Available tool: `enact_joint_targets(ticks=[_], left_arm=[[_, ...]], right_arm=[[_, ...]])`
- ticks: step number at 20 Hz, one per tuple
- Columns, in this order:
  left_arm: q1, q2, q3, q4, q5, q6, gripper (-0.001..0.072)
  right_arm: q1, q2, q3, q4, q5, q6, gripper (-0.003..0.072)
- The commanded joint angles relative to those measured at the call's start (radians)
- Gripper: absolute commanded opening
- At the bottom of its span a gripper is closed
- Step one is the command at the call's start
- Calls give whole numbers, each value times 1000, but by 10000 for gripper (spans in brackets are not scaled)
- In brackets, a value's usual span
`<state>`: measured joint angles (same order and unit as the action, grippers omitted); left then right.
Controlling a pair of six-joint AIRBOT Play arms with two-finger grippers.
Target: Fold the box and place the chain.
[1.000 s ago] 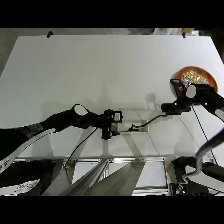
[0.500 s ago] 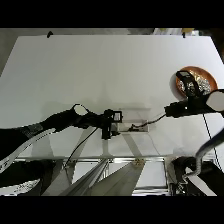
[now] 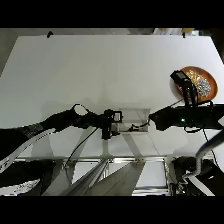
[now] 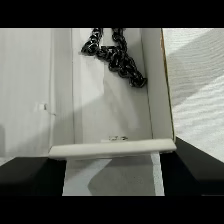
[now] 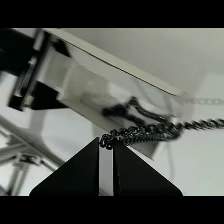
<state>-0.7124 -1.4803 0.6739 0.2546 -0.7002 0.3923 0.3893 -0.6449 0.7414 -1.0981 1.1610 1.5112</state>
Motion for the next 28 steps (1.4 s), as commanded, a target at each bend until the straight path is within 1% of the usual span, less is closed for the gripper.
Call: enact_joint_targets(ticks=[1,3,7,10,15,16,17,18,20,22,24,25,28], left_arm=[[0,0,0,0,0,0,271],[0,0,0,0,0,0,271],[0,0,0,0,0,0,271],[0,0,0,0,0,0,271],[0,0,0,0,0,0,271],[0,0,0,0,0,0,271],[0,0,0,0,0,0,271],[0,0,0,0,0,0,271],[0,0,0,0,0,0,271],[0,0,0,0,0,0,271],[0,0,0,0,0,0,271],[0,0,0,0,0,0,271],[0,0,0,0,0,0,271]], right_arm=[[84,4,1,91,-105,-1,11],[125,-8,1,116,-128,0,11],[190,-74,1,106,-160,0,11],[197,-153,-2,96,-158,0,11],[197,-248,-4,19,-155,14,17],[197,-259,-4,19,-154,13,90],[197,-260,-3,21,-153,7,185],[194,-258,6,18,-143,6,236],[157,-258,69,13,-81,-2,235],[82,-258,162,-27,-26,-2,225],[-12,-258,229,-103,-22,-2,90],[-65,-258,237,-143,-39,-5,13],[-203,-307,237,-291,-31,-9,11]])
